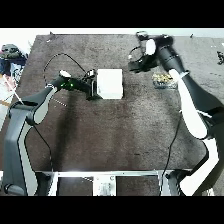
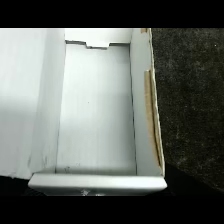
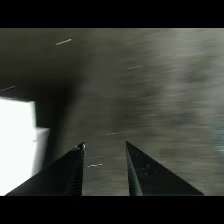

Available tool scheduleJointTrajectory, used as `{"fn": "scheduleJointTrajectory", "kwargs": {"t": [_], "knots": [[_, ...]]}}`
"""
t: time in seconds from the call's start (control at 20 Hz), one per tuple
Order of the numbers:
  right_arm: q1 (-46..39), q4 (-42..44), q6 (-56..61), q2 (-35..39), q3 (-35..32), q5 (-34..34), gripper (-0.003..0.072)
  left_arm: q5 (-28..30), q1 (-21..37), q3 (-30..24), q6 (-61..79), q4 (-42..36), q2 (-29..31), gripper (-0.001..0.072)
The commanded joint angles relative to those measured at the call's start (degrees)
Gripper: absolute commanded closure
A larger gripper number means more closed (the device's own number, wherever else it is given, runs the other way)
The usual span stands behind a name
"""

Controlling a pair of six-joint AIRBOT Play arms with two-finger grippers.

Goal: Fold the box and place the chain.

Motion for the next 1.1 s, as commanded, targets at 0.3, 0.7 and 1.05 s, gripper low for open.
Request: {"fn": "scheduleJointTrajectory", "kwargs": {"t": [0.3, 0.7, 1.05], "knots": [[-16.83, 2.19, -4.92, -1.36, -3.82, 1.01, 0.0413, 0.02, -0.02, 0.02, 0.0, 0.0, -0.02, 0.0263], [-19.45, 4.46, -6.03, -3.43, -6.16, -3.3, 0.0572, 0.02, -0.02, 0.02, -0.02, 0.0, -0.02, 0.0263], [-19.43, 9.14, -8.92, -7.87, -6.16, -3.52, 0.0523, 0.02, -0.02, 0.0, 0.0, 0.0, -0.02, 0.0263]]}}
